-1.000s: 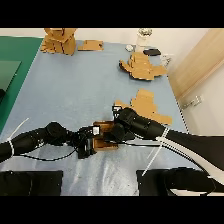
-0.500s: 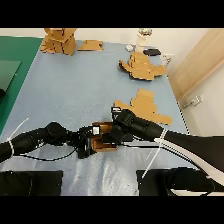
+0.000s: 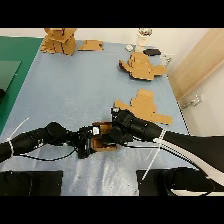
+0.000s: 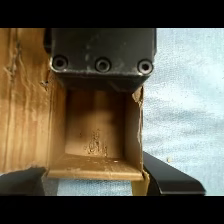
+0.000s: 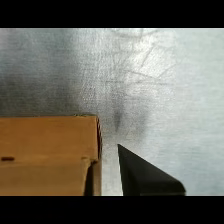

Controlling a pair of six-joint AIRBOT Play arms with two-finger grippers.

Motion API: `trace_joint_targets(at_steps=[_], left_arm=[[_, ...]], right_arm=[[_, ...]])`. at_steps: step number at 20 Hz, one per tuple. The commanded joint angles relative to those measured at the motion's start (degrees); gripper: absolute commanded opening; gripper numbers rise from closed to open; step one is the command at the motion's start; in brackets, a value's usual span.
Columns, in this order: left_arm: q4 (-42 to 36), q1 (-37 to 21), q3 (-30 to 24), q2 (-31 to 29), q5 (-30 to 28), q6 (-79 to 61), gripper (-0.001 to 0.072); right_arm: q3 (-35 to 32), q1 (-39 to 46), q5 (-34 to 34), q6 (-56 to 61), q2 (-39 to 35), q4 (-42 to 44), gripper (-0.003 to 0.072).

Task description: Fold the box.

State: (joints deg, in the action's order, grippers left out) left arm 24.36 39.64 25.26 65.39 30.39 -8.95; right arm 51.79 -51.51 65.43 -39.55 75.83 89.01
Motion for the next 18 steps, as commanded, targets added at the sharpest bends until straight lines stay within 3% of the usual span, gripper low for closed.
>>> trace_joint_targets(at_steps=[1, 12, 14, 16, 18], left_arm=[[0.11, 0.02, -0.04, 0.0, 0.13, -0.04, 0.0515], [0.11, 0.02, -0.07, 0.0, 0.13, -0.02, 0.0515], [0.09, 0.02, -0.07, 0.0, 0.13, -0.02, 0.0516], [0.09, 0.02, -0.07, 0.0, 0.13, -0.02, 0.0515], [0.09, 0.02, -0.07, 0.0, 0.13, -0.04, 0.0515]], right_arm=[[0.11, -0.02, 0.2, 0.13, -1.25, -0.04, 0.0441], [1.22, 0.11, 8.83, 4.13, -13.31, 0.26, 0.0436], [1.2, 0.37, 10.43, 6.03, -15.63, -2.99, 0.0413], [1.18, 2.03, 15.91, 6.69, -16.0, -6.99, 0.0316], [0.42, 5.33, 17.86, 5.88, -15.89, -12.48, 0.0017]])
